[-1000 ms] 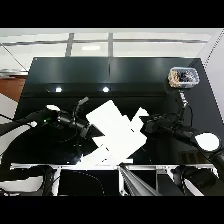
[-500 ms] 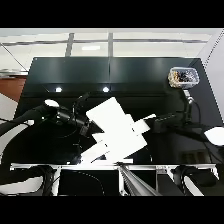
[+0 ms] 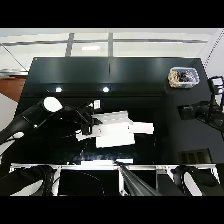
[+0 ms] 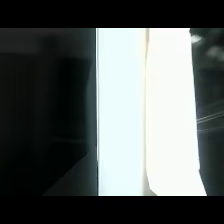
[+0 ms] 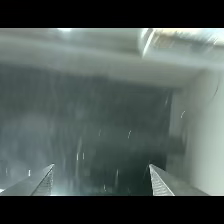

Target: Fold the box and place the chain.

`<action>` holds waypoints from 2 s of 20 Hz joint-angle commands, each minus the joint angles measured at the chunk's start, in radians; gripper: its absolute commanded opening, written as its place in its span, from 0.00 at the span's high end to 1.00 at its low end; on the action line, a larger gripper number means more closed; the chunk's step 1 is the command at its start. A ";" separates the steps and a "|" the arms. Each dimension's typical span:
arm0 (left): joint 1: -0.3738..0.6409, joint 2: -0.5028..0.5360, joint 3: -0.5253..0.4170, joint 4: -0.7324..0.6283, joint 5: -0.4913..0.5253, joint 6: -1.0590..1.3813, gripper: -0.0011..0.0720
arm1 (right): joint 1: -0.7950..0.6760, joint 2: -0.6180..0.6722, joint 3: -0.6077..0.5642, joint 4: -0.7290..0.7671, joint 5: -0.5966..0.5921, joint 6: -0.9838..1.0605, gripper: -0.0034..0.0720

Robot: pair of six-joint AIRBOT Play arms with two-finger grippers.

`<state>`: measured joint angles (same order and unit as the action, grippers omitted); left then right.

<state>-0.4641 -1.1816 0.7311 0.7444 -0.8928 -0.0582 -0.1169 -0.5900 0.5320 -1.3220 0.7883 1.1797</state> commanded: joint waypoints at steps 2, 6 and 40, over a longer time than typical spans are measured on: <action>-0.047 -0.079 0.002 0.040 0.079 0.058 0.95 | 0.026 -0.019 -0.026 0.214 0.003 -0.302 0.03; -0.047 -0.145 0.002 0.039 0.060 0.094 0.95 | 0.131 -0.022 -0.105 0.341 0.107 -0.549 0.03; -0.046 -0.147 0.017 0.028 0.020 0.092 0.95 | 0.741 -0.294 -0.230 0.506 -0.078 -1.062 0.03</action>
<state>-0.5102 -1.3296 0.7467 0.7731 -0.8726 0.0341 0.6060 -0.8467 0.2916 -0.8238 0.7353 0.1440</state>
